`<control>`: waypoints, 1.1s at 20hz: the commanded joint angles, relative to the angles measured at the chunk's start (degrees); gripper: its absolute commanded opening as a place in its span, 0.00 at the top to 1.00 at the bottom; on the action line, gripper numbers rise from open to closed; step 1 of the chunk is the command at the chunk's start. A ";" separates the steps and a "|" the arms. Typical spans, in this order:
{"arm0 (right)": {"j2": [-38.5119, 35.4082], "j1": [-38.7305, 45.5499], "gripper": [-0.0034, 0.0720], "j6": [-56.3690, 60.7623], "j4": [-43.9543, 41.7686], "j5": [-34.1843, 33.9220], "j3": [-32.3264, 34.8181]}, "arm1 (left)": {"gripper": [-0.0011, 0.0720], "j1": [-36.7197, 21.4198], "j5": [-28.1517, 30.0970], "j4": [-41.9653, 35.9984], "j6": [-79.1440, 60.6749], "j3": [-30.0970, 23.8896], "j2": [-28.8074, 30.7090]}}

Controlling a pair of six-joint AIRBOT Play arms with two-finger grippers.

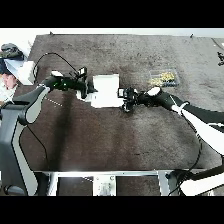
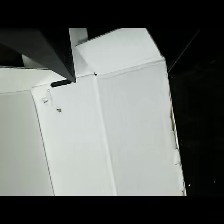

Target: Fold the box and place the chain.

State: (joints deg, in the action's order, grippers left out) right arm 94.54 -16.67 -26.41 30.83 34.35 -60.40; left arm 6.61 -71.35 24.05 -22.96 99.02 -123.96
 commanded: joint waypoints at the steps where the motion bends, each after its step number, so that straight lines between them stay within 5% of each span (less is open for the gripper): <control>1: -2.19 -0.04 0.15 2.03 -0.22 -1.27 -0.09 | 0.97 -0.04 0.00 -0.11 0.00 -0.02 -0.04; 9: 0.94 3.04 0.15 2.97 -0.85 0.98 -7.85 | 0.97 -0.04 0.00 -0.13 0.00 -0.02 -0.04; 14: 2.54 4.63 0.17 3.61 0.15 8.50 -11.89 | 0.97 -0.04 0.00 -0.13 0.00 -0.02 -0.04; 22: 15.87 8.68 0.17 14.43 3.82 25.57 -29.35 | 0.97 -0.04 -0.02 -0.13 0.00 -0.02 -0.04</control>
